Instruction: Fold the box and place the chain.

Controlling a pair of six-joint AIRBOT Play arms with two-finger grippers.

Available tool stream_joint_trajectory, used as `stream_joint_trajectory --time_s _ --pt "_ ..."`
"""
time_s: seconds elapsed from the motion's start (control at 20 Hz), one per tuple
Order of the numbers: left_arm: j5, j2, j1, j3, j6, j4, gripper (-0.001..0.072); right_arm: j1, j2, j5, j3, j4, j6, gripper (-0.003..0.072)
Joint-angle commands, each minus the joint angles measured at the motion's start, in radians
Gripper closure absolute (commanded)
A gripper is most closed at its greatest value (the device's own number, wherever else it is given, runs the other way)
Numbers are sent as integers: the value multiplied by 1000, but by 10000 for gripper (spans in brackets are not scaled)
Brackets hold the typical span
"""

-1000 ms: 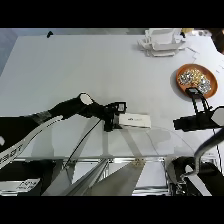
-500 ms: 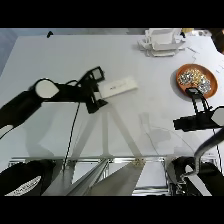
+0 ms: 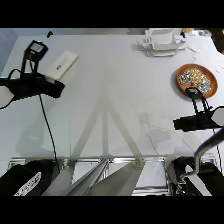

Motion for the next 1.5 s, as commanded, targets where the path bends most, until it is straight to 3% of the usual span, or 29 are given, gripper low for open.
stream_joint_trajectory --time_s 0.0,0.25,0.45,0.9,1.15,1.3,1.45 --pt "45 -15 132 -61 -71 43 708 1 0 0 0 0 0 667" --pt "100 -70 276 -224 -53 41 708 1 0 0 0 0 0 667" --pt "175 -71 328 -331 -41 38 707 1 0 0 0 0 0 667" --pt "119 -85 331 -370 -44 -13 691 1 0 0 0 0 0 667" --pt "64 -85 331 -370 -44 -11 320 1 0 0 0 0 0 667" --pt "54 -85 331 -370 -44 -12 269 1 0 0 0 0 0 667" --pt "42 -84 331 -370 -46 -15 13 1 0 0 0 0 0 667"
